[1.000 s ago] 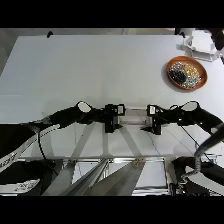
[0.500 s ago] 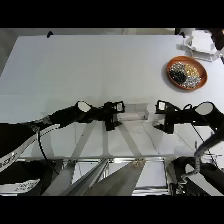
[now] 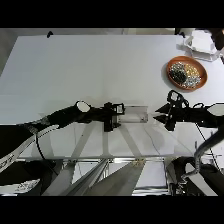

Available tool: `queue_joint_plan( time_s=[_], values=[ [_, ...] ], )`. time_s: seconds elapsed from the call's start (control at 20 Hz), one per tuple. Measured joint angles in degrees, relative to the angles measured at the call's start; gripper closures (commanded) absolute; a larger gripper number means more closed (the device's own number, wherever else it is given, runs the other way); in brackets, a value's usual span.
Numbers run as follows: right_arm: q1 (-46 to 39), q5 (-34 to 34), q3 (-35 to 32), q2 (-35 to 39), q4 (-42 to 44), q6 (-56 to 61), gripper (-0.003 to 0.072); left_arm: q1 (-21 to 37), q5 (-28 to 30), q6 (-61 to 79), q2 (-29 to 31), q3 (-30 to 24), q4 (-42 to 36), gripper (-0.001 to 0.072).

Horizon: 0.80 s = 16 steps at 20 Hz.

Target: Fold the box and place the chain.

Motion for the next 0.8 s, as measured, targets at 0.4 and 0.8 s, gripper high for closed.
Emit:
queue_joint_plan(
  time_s=[0.4,0.8],
  values=[
    [5.6,3.1,0.0,0.4,7.2,-1.2,0.0533,0.0,-1.4,-8.1,1.2,0.0,9.9,0.0505],
    [13.6,-1.9,0.0,0.3,8.0,-1.4,0.0666,0.0,-1.6,-9.3,1.3,0.0,10.6,0.0505]
  ],
)
